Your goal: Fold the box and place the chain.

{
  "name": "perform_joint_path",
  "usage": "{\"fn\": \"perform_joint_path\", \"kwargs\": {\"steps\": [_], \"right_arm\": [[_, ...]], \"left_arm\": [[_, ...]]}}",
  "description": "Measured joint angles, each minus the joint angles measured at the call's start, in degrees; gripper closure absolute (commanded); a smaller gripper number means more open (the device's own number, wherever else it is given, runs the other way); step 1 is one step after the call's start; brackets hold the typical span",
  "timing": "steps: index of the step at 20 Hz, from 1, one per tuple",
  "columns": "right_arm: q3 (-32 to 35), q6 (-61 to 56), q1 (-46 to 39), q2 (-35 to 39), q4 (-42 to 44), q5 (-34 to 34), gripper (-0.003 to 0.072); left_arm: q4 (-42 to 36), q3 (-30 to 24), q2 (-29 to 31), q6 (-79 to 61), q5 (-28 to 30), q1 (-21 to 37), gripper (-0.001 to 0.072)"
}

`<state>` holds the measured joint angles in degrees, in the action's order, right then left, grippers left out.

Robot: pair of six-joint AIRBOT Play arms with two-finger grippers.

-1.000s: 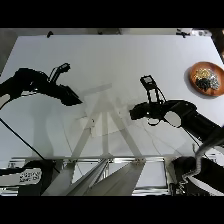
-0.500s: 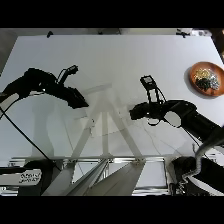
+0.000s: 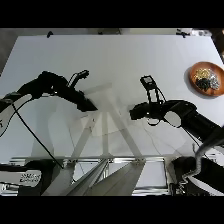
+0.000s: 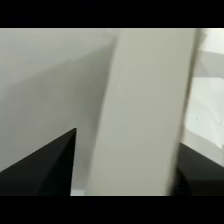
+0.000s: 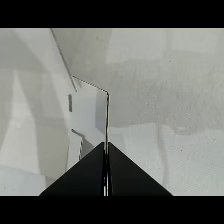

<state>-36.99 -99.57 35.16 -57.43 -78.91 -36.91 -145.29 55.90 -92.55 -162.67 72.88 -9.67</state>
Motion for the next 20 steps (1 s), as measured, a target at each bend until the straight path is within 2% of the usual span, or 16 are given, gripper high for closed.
{"fn": "perform_joint_path", "kwargs": {"steps": [2, 3, 8, 10, 11, 16, 20], "right_arm": [[0.0, -0.02, 0.0, 0.0, 0.15, -0.02, 0.0675], [0.0, -0.02, 0.0, 0.0, 0.24, -0.07, 0.0675], [-0.02, -0.02, 0.0, 0.09, 0.52, -0.13, 0.0651], [0.0, -0.04, 0.02, 0.59, 0.83, -1.2, 0.0442], [0.0, -0.02, 0.04, 1.14, 0.87, -1.62, 0.0397], [-0.55, -0.04, 0.04, 7.28, 0.28, -8.33, 0.0382], [-0.76, -1.22, 0.04, 14.99, -1.31, -16.28, 0.0382]], "left_arm": [[-0.46, 0.0, -0.59, -0.37, -0.63, -0.79, 0.0668], [-0.61, 0.0, -0.7, -0.5, -1.16, -1.03, 0.0699], [-0.94, 0.0, 0.0, -3.39, -3.98, -1.6, 0.0701], [-1.22, 0.02, 1.14, -4.72, -5.2, -1.68, 0.0704], [-1.22, 0.04, 1.88, -5.18, -5.86, -1.68, 0.0704], [0.39, 0.04, 6.56, -6.43, -3.26, -2.32, 0.0706], [2.05, 0.04, 9.03, -6.67, 1.49, -5.4, 0.0708]]}}
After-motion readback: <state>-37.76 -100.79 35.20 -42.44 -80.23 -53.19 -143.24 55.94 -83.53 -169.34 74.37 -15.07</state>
